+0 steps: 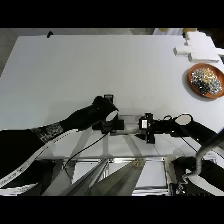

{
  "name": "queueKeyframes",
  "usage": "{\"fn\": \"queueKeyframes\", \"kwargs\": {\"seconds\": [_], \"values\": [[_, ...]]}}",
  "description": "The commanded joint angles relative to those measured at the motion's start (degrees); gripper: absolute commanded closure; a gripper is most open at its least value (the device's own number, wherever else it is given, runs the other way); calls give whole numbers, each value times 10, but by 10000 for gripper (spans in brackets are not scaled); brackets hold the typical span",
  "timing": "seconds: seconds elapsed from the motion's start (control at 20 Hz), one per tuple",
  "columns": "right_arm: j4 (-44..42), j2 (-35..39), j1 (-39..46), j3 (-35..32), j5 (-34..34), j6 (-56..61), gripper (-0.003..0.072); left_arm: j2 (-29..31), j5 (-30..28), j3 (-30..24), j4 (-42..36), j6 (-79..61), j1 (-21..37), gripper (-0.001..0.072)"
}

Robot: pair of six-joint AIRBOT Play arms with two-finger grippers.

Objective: Fold the box and place the chain.

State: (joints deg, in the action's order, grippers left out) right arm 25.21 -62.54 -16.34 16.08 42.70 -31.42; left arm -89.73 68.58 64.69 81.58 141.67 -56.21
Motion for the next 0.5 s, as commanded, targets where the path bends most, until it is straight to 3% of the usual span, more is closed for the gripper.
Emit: {"fn": "queueKeyframes", "kwargs": {"seconds": [0.0,0.15,0.2,0.25,0.45], "values": [[0,0,0,0,0,0,391,-8,-7,-3,-1,2,-6,584],[0,0,0,0,0,0,391,-12,-16,-3,0,14,-10,587],[0,0,0,0,0,0,391,-12,-24,-3,-3,17,-10,693],[0,0,0,0,0,0,391,-12,-32,-3,-8,17,-10,708],[0,0,0,0,0,0,391,-11,-34,-3,-10,17,-10,686]]}}
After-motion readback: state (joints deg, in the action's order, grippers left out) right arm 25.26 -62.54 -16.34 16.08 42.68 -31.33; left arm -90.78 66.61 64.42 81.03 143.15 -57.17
